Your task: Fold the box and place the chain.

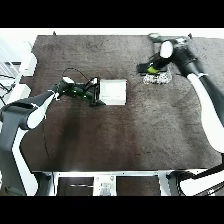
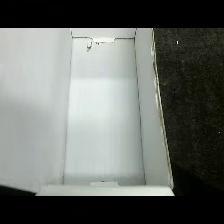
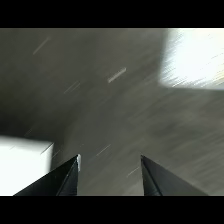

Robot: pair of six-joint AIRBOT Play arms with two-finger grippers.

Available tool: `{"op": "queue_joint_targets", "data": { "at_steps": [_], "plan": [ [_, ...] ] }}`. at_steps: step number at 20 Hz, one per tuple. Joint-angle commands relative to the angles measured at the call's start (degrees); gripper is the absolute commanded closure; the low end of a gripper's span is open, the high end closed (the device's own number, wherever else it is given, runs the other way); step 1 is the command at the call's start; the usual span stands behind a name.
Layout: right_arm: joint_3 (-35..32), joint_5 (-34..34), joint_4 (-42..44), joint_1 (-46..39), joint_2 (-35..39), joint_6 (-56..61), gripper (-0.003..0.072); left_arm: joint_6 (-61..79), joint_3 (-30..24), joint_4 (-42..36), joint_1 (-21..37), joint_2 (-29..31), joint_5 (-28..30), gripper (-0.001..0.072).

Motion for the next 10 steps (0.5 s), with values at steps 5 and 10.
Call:
{"op": "queue_joint_targets", "data": {
  "at_steps": [5, 10],
  "plan": [
    [-0.02, -14.27, 20.96, -16.09, -7.96, -13.77, 0.0285, 0.00, 0.00, 0.00, 0.04, -0.02, -0.04, 0.0214],
    [0.28, -15.39, 21.77, -15.52, -12.94, -16.46, 0.0284, 0.00, 0.00, -0.04, 0.04, -0.02, -0.17, 0.0213]
  ]
}}
